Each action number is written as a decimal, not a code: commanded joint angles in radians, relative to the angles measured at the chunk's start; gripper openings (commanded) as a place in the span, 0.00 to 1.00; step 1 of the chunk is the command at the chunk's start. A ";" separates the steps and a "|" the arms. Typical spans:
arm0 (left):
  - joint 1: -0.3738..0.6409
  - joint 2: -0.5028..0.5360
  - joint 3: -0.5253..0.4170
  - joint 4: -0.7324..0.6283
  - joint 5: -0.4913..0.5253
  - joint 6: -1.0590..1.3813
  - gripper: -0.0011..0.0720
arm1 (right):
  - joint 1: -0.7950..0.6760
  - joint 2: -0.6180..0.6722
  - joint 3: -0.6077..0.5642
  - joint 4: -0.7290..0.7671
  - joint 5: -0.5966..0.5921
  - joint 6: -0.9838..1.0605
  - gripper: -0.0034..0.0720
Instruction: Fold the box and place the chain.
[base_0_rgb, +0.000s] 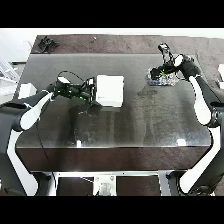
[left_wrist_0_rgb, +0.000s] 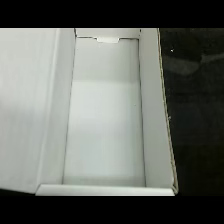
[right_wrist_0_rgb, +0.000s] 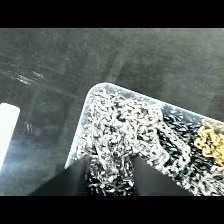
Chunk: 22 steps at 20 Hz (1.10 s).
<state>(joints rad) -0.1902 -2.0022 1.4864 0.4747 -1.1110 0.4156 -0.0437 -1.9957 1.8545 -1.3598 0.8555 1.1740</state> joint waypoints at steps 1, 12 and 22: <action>0.000 0.001 0.000 0.000 0.000 0.000 0.75 | 0.005 -0.007 0.009 0.014 -0.002 -0.007 0.25; 0.000 0.001 0.000 0.000 0.000 0.000 0.75 | 0.041 0.103 0.149 -0.177 0.180 0.155 0.05; 0.000 0.001 0.000 0.000 0.000 0.000 0.75 | 0.197 0.540 0.149 -0.224 0.238 0.162 0.04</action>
<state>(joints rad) -0.1902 -2.0022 1.4864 0.4747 -1.1114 0.4160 0.1101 -1.5581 2.0026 -1.5665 1.0866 1.3304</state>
